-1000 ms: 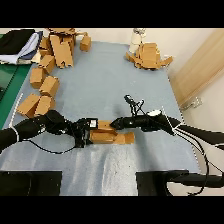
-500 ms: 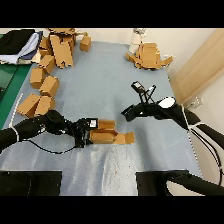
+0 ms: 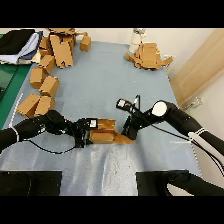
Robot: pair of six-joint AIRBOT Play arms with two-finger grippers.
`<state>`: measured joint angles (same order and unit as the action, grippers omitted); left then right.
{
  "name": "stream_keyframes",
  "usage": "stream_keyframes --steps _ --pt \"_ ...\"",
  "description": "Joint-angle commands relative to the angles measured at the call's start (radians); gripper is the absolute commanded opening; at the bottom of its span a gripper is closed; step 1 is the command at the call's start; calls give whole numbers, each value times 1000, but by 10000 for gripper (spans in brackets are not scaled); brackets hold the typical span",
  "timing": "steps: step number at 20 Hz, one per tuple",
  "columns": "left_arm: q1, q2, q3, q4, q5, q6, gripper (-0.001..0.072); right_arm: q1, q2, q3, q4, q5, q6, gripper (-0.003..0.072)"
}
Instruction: Fold the box.
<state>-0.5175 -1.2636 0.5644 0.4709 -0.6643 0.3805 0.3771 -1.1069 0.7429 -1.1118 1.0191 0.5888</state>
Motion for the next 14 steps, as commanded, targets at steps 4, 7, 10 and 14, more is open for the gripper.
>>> stream_keyframes --steps 4,7,10,14 --pt "0 -1 0 0 1 0 532 162 3 -32 -134 -39 2 420" --pt "0 -1 0 0 0 0 532 187 3 -32 -80 -158 -1 420" --pt "0 -1 0 0 0 0 532 186 3 -35 -32 -160 -6 357" --pt "0 -1 0 0 0 0 532 186 2 -38 -7 -134 -6 142"
